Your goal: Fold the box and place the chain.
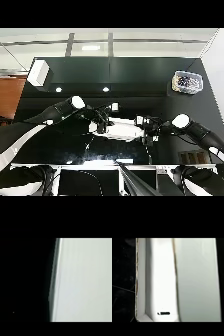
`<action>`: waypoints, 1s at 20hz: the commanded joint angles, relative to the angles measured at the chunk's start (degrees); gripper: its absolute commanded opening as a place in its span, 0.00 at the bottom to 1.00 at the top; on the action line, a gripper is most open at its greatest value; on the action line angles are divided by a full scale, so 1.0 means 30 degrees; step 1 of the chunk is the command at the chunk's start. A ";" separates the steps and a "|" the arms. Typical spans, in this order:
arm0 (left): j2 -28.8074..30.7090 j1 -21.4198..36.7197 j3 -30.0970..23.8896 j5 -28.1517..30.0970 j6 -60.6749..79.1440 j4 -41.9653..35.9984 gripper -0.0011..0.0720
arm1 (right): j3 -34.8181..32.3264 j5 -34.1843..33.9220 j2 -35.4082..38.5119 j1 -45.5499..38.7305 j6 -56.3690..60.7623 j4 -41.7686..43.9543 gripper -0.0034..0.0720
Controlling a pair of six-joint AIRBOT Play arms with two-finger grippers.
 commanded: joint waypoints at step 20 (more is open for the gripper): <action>-0.0015 0.0000 -0.0007 0.0036 0.0007 -0.0015 0.05 | -0.0036 -0.0648 -0.1282 0.0036 -0.1923 0.0175 0.88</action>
